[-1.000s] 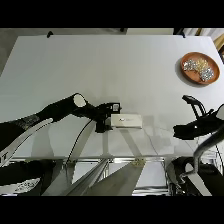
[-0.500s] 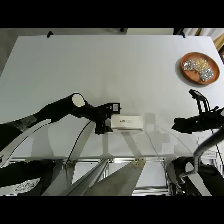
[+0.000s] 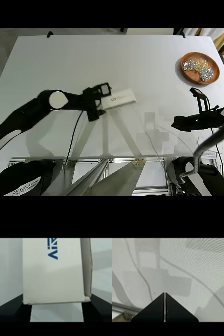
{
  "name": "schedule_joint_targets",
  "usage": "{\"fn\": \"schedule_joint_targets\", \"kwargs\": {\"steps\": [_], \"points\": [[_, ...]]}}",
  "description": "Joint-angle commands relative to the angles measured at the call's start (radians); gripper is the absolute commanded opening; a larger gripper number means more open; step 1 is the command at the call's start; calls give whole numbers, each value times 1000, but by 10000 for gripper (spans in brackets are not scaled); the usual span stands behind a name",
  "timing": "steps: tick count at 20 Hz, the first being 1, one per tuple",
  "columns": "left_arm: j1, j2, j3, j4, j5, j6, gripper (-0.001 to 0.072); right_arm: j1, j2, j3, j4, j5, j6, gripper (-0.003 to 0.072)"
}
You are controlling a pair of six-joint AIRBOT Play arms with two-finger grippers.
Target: Fold the box and place the chain.
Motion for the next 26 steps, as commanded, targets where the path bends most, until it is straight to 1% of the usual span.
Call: {"fn": "schedule_joint_targets", "kwargs": {"steps": [1,2,4,8,11,12,13,14,16,18,20,22,25,26], "points": [[137,93,0,269,-79,-417,3,0,0,1,0,-3,-2,17],[196,114,0,318,-113,-463,2,0,0,1,0,-3,-2,17],[321,166,0,371,-151,-513,1,0,0,1,-1,-3,-2,17],[615,287,-13,388,-204,-567,2,-1,0,1,-2,-3,-8,17],[842,356,-75,383,-198,-594,2,-1,0,1,-2,-3,-28,17],[901,369,-108,370,-181,-628,2,-1,0,1,-2,-3,-28,17],[939,370,-142,364,-171,-642,2,0,0,1,-2,-3,-28,17],[964,368,-182,366,-158,-649,2,0,0,1,-2,-3,-28,17],[988,367,-272,387,-96,-660,2,-1,0,1,-2,-3,-34,17],[998,366,-353,388,-43,-673,2,-1,0,1,-2,-4,-54,17],[997,366,-412,386,-13,-671,3,-1,0,1,-2,-6,-54,17],[998,366,-445,387,-5,-671,4,0,0,1,-2,-6,-54,17],[997,362,-456,377,-14,-669,2,0,0,1,-1,-9,-68,17],[998,354,-456,349,-28,-646,1,0,0,1,-2,-8,-76,17]]}}
